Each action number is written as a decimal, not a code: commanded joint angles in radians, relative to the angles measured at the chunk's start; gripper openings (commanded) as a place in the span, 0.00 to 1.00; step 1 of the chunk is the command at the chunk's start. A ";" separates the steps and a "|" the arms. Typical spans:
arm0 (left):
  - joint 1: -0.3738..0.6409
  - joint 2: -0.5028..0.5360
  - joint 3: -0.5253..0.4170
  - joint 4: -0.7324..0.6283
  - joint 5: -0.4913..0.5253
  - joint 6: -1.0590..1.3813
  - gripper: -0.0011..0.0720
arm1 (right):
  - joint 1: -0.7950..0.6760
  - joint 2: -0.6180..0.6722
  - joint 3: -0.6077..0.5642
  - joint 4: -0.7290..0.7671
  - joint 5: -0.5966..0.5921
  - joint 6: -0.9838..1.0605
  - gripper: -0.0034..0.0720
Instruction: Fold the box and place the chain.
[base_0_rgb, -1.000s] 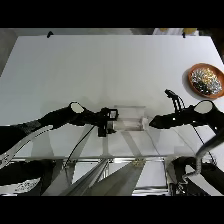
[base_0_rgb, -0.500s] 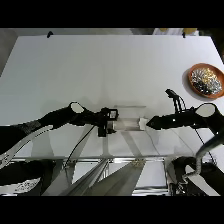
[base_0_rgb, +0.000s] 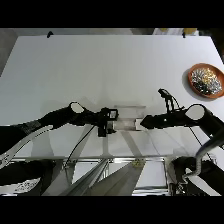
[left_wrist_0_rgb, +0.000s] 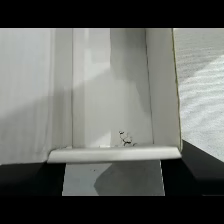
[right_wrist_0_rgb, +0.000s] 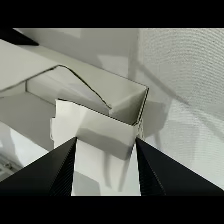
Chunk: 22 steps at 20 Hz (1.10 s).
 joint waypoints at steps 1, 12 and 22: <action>0.001 0.001 0.000 0.000 0.000 0.000 0.39 | 0.092 -0.002 0.045 -0.163 -0.022 0.249 0.58; 0.001 0.001 0.000 0.000 0.000 0.000 0.39 | 0.312 -0.179 0.200 -0.433 0.044 0.665 0.58; 0.001 0.001 0.000 0.000 0.000 0.000 0.39 | 0.397 -0.225 0.255 -0.545 0.066 0.826 0.47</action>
